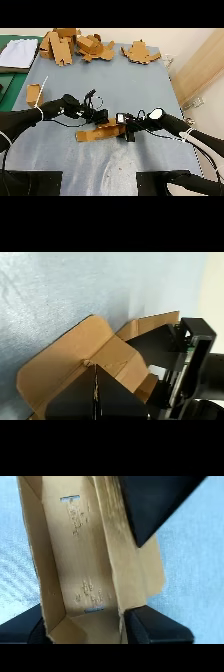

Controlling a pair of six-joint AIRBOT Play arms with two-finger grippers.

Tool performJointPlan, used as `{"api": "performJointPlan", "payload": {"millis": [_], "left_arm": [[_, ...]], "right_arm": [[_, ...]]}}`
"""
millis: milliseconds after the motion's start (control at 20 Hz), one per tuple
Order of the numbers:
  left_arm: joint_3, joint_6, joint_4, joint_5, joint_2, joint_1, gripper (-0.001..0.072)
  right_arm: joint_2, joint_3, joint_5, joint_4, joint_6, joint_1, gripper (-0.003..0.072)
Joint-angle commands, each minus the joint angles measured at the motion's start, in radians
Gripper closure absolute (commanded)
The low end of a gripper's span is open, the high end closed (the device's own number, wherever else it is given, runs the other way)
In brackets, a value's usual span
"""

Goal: Fold the box.

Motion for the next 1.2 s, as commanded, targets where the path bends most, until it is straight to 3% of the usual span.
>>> {"api": "performJointPlan", "payload": {"millis": [0, 150, 300, 550, 700, 850, 1000, 1150], "left_arm": [[0.071, 0.029, -0.002, -0.059, -0.007, 0.023, 0.0697], [0.166, 0.106, 0.003, -0.123, 0.007, 0.112, 0.0697], [0.192, 0.175, 0.019, -0.185, 0.051, 0.224, 0.0697], [0.186, 0.209, 0.276, -0.426, 0.116, 0.33, 0.0699], [0.129, 0.198, 0.44, -0.339, 0.186, 0.294, 0.0699], [0.065, 0.245, 0.494, -0.227, 0.252, 0.249, 0.0699], [0.032, 0.381, 0.499, -0.284, 0.261, 0.233, 0.0698], [0.003, 0.416, 0.54, -0.253, 0.266, 0.212, 0.07]], "right_arm": [[0.001, 0.0, -0.001, 0.0, 0.0, 0.0, 0.0079], [0.0, 0.0, 0.0, -0.001, 0.0, 0.0, 0.0079], [0.0, 0.0, 0.014, -0.017, 0.012, 0.0, 0.0079], [0.0, 0.0, 0.017, -0.02, 0.098, 0.0, 0.0079], [0.0, 0.0, 0.013, -0.019, 0.167, 0.0, 0.0079], [0.0, 0.0, 0.013, -0.024, 0.192, 0.0, 0.008], [0.0, 0.0, 0.014, -0.026, 0.192, 0.0, 0.0079], [0.0, 0.0, 0.014, -0.026, 0.192, 0.0, 0.0079]]}}
